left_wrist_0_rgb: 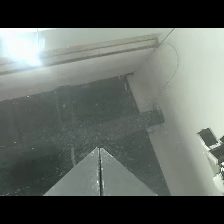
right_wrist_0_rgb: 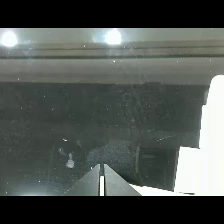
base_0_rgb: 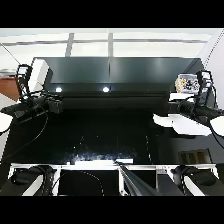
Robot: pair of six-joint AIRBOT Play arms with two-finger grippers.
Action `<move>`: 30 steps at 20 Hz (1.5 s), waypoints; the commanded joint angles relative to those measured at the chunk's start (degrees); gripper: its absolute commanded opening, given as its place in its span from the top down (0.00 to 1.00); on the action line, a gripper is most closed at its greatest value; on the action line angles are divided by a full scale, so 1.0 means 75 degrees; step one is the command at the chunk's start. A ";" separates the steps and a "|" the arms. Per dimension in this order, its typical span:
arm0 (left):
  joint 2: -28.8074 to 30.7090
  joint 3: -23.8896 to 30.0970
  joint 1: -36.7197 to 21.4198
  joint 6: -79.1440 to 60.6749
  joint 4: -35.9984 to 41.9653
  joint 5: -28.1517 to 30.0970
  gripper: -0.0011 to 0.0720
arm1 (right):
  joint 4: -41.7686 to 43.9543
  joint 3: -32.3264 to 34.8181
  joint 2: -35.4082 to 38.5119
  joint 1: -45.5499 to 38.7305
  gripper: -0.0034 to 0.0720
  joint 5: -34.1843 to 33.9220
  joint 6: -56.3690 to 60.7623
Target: Fold the box and place the chain.
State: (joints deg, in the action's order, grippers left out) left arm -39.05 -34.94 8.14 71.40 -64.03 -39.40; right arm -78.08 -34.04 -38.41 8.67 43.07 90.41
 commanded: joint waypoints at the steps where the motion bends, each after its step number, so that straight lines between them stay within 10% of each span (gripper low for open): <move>1: 0.0006 0.0003 0.0006 -0.0003 -0.0003 0.0003 0.95 | 0.0003 0.0000 0.0009 0.0003 0.91 0.0000 0.0000; 27: -0.0061 0.0003 0.0006 -0.0003 0.0402 0.0635 0.95 | -0.0213 0.0003 -0.0009 0.0003 0.90 -0.1186 -0.0006; 28: -0.0131 0.0003 0.0006 0.0012 0.0411 0.0769 0.94 | -0.0291 0.0003 -0.0038 -0.0009 0.76 -0.1166 0.0003; 29: -0.0189 0.0003 0.0006 0.0067 0.0411 0.0825 0.68 | -0.0332 0.0003 -0.0114 -0.0032 0.24 -0.1142 0.0015; 30: -0.0254 0.0003 0.0006 0.0117 0.0405 0.0842 0.15 | -0.0323 0.0000 -0.0233 -0.0090 0.01 -0.1125 0.0207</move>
State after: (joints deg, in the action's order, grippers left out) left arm -40.03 -34.94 8.14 71.61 -61.04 -34.94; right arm -79.42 -34.06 -39.05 8.45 35.20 90.43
